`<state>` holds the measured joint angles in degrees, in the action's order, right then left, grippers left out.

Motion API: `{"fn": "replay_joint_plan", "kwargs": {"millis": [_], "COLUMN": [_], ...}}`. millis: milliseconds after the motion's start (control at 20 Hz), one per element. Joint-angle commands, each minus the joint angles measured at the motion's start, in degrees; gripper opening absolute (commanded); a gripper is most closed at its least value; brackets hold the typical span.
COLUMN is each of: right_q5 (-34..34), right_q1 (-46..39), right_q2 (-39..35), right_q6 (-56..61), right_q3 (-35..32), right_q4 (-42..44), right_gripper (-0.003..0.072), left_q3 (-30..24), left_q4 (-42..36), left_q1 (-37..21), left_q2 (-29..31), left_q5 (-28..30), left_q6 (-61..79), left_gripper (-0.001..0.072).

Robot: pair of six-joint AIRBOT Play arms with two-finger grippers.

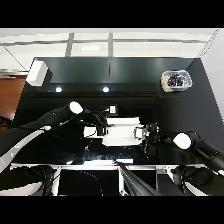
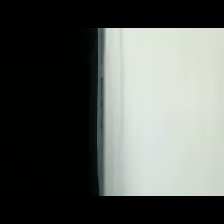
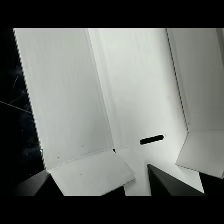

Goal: Fold the box and place the chain.

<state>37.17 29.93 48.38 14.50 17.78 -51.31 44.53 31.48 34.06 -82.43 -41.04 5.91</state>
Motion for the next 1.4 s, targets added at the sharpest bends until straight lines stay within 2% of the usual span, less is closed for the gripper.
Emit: {"fn": "replay_joint_plan", "kwargs": {"millis": [0,250,550,750,1200,1250,1350], "right_q5": [0.11,0.07,-0.09,4.92,-0.13,0.39,1.99], "right_q1": [0.07,0.04,-0.72,-3.39,-5.95,-5.95,-6.01], "right_q2": [-0.04,-0.15,-0.15,-0.13,2.62,2.56,2.29], "right_q6": [1.57,1.60,1.55,1.33,-2.86,-2.93,-0.68], "right_q3": [0.07,2.60,7.91,8.52,8.50,8.52,8.52], "right_q4": [2.78,4.33,-0.59,0.63,5.20,4.59,-4.15], "right_gripper": [0.0644,0.0644,0.0644,0.0644,0.0644,0.0644,0.0644], "left_q3": [0.00,0.02,0.02,0.02,0.02,0.02,0.02], "left_q4": [0.04,0.04,0.04,0.11,0.07,0.07,0.04], "left_q1": [0.00,0.00,0.00,0.02,0.00,0.00,0.02], "left_q2": [-0.04,-0.02,-0.02,-0.02,-0.02,-0.02,-0.02], "left_q5": [-0.11,-0.13,-0.13,-0.09,0.07,0.04,0.02], "left_q6": [0.07,0.07,0.07,0.11,0.09,0.09,0.09], "left_gripper": [0.0024,0.0024,0.0024,0.0023,0.0023,0.0024,0.0024]}}
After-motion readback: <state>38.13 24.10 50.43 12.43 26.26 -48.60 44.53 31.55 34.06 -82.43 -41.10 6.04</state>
